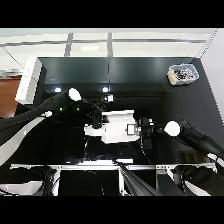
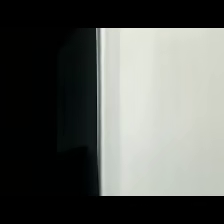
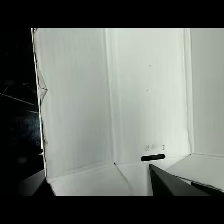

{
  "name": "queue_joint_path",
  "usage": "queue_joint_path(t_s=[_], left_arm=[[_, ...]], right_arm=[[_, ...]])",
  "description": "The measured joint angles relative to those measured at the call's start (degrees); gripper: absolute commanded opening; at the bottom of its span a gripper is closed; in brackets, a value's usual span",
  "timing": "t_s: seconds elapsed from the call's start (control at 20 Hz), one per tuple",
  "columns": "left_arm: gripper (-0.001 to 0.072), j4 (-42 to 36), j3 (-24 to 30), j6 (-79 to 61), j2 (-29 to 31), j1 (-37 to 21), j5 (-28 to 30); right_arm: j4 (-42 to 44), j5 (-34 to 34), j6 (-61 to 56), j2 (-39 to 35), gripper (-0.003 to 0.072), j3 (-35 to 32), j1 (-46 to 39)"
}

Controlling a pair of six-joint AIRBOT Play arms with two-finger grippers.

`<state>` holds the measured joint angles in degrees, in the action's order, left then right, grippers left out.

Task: Fold the box and place the chain.

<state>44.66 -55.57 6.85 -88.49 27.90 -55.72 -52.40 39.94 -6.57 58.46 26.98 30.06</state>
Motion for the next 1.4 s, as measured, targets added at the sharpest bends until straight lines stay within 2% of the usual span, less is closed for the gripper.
queue_joint_path(t_s=[0.35,0.6,1.0,1.2,1.4], left_arm=[[0.0026,0.83,-1.88,0.00,-0.07,0.15,-1.44],[0.0026,2.49,-3.41,0.02,-0.15,0.70,-3.26],[0.0026,3.23,-3.78,0.02,-0.26,0.85,-3.89],[0.0026,3.15,-3.78,0.02,-0.26,0.85,-3.91],[0.0026,3.13,-3.78,0.02,-0.26,0.83,-3.93]], right_arm=[[0.24,-1.92,-2.08,-4.68,0.0693,0.13,-1.81],[1.73,-4.28,-2.47,-5.22,0.0693,0.81,-3.58],[8.59,-5.42,-0.48,-3.76,0.0693,1.05,-5.62],[14.99,-5.22,6.36,-0.87,0.0693,1.40,-6.54],[25.16,-1.14,17.66,3.58,0.0693,2.51,-10.23]])
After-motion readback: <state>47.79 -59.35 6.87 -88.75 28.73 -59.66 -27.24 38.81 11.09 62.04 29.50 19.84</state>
